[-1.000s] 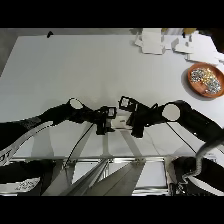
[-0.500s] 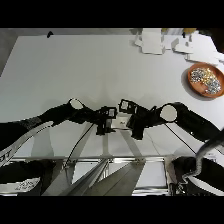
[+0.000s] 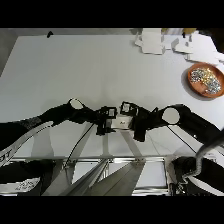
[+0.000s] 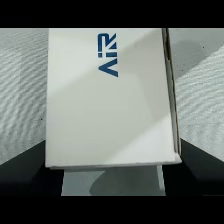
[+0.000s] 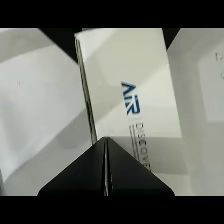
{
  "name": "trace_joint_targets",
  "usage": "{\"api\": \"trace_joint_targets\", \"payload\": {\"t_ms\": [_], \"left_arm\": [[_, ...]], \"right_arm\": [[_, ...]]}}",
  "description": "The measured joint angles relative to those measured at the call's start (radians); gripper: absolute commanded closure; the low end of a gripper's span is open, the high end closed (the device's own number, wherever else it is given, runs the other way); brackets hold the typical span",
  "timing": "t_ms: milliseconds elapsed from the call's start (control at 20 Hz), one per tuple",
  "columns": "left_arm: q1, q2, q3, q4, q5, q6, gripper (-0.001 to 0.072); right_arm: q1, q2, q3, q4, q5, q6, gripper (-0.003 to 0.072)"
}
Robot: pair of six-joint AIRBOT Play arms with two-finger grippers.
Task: Fold the box and place the chain.
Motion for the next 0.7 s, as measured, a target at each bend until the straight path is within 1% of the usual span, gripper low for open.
{"api": "trace_joint_targets", "payload": {"t_ms": [100, 350, 700], "left_arm": [[0.0, 0.0, 0.0, 0.0, 0.0, 0.0, 0.058], [0.0, 0.0, 0.0, 0.0, 0.0, 0.001, 0.058], [0.0, 0.0, 0.0, 0.0, 0.0, 0.002, 0.058]], "right_arm": [[0.0, 0.027, 0.002, 0.001, -0.016, 0.008, 0.067], [0.0, 0.051, 0.001, -0.024, -0.01, 0.035, 0.067], [0.0, 0.016, 0.0, -0.058, 0.017, 0.056, 0.067]]}}
